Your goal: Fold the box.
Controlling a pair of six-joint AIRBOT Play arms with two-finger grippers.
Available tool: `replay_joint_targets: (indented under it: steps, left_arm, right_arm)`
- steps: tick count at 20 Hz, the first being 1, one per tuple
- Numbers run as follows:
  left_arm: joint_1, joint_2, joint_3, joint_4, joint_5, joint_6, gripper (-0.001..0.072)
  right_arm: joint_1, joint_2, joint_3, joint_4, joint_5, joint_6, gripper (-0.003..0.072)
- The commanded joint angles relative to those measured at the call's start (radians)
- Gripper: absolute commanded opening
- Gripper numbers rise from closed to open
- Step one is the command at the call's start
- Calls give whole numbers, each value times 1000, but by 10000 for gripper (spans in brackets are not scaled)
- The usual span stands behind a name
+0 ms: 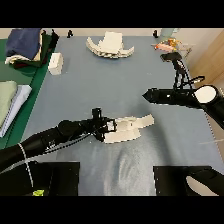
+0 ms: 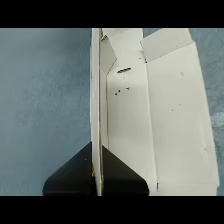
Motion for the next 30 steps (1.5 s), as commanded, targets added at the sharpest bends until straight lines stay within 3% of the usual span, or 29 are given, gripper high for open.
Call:
replay_joint_targets:
  steps: [1, 5, 11, 25, 30]
  left_arm:
    - [17, 23, 15, -5, -79, -71, 11]
    - [118, 24, 39, 33, -264, -162, 11]
    - [287, 14, 126, 274, -517, -415, 11]
    - [294, -57, 127, 283, -589, -403, 12]
    - [245, -57, 127, 298, -628, -408, 13]
  right_arm:
    - [0, 0, 0, 0, 0, 0, 154]
    - [0, 0, 0, 0, 2, 0, 154]
    - [0, 0, 0, 0, 3, 0, 154]
    - [0, 0, 0, -1, 1, 0, 154]
    - [0, 0, 0, -1, 1, 0, 155]
